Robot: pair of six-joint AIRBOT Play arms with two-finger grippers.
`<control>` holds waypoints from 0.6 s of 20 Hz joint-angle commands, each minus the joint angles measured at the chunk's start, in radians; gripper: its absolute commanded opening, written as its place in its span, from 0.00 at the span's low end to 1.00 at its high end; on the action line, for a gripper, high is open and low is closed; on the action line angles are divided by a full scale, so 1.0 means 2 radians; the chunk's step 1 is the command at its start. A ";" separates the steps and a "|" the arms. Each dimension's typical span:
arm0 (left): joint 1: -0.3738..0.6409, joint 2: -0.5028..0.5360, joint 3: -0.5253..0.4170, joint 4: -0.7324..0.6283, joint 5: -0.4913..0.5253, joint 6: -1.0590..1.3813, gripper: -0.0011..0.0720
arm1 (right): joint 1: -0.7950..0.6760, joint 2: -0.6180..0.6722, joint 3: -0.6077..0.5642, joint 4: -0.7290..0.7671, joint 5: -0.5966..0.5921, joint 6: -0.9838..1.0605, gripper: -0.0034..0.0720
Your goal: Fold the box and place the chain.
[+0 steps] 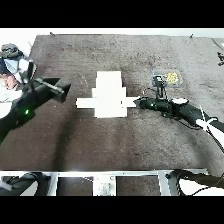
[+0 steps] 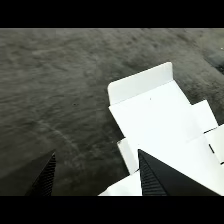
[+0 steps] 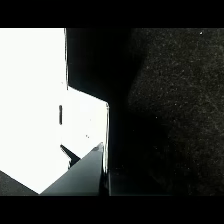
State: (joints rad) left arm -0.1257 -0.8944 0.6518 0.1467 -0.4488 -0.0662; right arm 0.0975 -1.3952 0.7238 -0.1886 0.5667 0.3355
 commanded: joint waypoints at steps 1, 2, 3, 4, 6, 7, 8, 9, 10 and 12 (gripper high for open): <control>0.000 -0.145 0.112 0.010 -0.088 -0.022 0.78 | 0.000 0.000 0.000 -0.001 -0.001 -0.001 0.07; 0.000 -0.185 0.148 0.021 -0.119 -0.035 0.78 | 0.000 0.000 0.000 -0.001 0.001 -0.001 0.07; 0.000 -0.227 0.189 0.040 -0.151 -0.058 0.78 | 0.000 0.000 0.000 -0.001 0.002 -0.001 0.07; 0.000 -0.267 0.233 0.068 -0.179 -0.088 0.78 | 0.000 0.000 0.000 -0.001 0.002 -0.001 0.07; 0.000 -0.340 0.321 0.134 -0.244 -0.153 0.78 | 0.000 0.000 0.000 -0.001 0.002 -0.001 0.07; 0.000 -0.379 0.371 0.161 -0.289 -0.182 0.78 | 0.000 0.000 0.000 -0.001 0.002 -0.001 0.07; 0.000 -0.415 0.417 0.187 -0.326 -0.212 0.78 | 0.000 0.000 0.000 -0.001 0.003 -0.001 0.07; 0.000 -0.444 0.455 0.211 -0.347 -0.240 0.78 | 0.000 0.000 0.000 -0.001 0.003 -0.001 0.07; 0.000 -0.470 0.488 0.229 -0.362 -0.259 0.78 | 0.000 0.000 0.000 -0.001 0.005 -0.001 0.07; 0.000 -0.512 0.539 0.243 -0.391 -0.290 0.78 | 0.000 0.000 0.000 -0.001 0.006 -0.001 0.07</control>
